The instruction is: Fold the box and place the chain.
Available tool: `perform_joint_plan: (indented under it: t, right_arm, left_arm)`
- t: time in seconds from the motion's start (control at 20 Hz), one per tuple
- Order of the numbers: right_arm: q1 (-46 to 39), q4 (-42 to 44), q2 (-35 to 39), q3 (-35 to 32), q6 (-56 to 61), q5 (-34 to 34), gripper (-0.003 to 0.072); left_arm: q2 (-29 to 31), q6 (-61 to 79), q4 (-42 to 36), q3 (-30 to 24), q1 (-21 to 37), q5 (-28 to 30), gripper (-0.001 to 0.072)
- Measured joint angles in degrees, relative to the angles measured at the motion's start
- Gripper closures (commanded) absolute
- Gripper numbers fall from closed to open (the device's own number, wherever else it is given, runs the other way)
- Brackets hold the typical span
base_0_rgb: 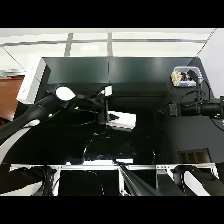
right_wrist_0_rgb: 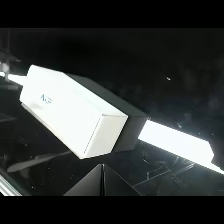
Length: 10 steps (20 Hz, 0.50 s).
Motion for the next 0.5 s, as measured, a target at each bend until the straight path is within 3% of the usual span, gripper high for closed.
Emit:
perform_joint_plan:
  t: [0.25,0.5]
  right_arm:
    - [-0.2,0.0,0.0,0.0,0.0,-0.3,0.0657]
    - [-0.3,0.0,0.0,0.0,0.2,-0.5,0.0657]
  left_arm:
    - [-10.2,-10.5,1.5,9.2,-1.5,-6.3,0.0002]
    - [-14.6,-14.3,4.9,12.2,-2.4,-10.5,0.0002]
